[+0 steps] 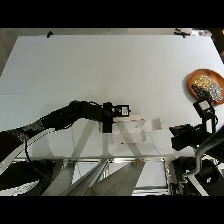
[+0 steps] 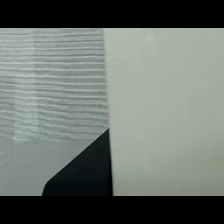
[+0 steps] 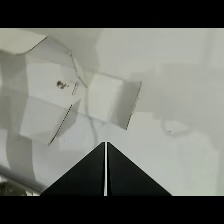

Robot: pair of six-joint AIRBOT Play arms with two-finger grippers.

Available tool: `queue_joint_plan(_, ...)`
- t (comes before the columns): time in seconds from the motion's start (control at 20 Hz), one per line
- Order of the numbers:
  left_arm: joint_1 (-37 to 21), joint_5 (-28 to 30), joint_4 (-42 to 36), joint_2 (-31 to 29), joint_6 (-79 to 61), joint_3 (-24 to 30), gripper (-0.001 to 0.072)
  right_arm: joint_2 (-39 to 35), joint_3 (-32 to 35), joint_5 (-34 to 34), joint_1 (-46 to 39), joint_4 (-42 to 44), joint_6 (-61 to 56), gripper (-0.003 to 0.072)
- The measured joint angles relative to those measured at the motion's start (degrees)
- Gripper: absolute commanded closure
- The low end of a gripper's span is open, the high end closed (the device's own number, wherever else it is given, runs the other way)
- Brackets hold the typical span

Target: Fold the box and place the chain.

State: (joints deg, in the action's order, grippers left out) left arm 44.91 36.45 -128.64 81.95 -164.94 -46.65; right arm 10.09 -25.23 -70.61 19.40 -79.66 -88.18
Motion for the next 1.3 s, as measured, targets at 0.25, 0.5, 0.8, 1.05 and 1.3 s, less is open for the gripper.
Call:
queue_joint_plan(0.25,0.02,-0.46,0.04,0.0,0.0,0.0,0.0696,0.0,0.0,-2.89,0.0,4.44,9.16,0.0684)
queue_joint_plan(0.5,0.02,-0.63,0.07,0.0,0.0,0.0,0.0696,-0.02,0.0,-3.87,0.0,6.43,13.14,0.0684)
queue_joint_plan(0.8,0.04,-0.7,0.07,0.0,-0.02,0.0,0.0697,-0.02,0.0,-10.69,0.0,10.86,20.61,0.0684)
queue_joint_plan(1.05,0.04,-0.72,0.09,0.0,-0.02,0.0,0.0696,-0.02,0.0,-12.74,0.0,11.61,23.26,0.0684)
queue_joint_plan(1.3,0.04,-0.72,0.07,0.0,-0.02,0.0,0.0696,0.17,0.63,-12.55,0.0,11.65,26.29,0.0684)
